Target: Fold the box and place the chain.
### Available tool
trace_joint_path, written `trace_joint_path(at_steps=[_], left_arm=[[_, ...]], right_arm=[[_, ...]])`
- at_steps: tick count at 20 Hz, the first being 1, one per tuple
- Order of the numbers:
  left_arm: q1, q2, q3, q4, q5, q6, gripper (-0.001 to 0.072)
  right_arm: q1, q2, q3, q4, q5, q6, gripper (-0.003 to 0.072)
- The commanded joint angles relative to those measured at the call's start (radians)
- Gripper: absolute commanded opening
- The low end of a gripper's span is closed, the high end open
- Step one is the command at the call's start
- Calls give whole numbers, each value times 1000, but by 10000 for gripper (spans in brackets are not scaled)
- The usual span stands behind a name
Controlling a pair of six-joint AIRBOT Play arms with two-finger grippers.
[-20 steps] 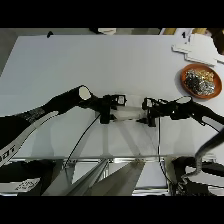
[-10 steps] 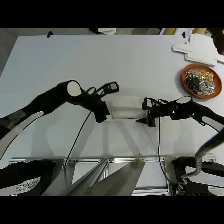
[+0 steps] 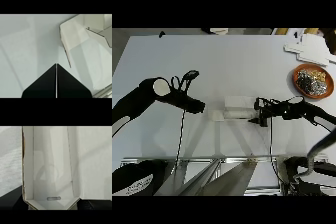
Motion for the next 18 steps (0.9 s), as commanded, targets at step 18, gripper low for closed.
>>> trace_joint_path(at_steps=[18], left_arm=[[-85,-139,-89,-539,198,114,20]], right_arm=[[0,0,0,0,0,0,399]])
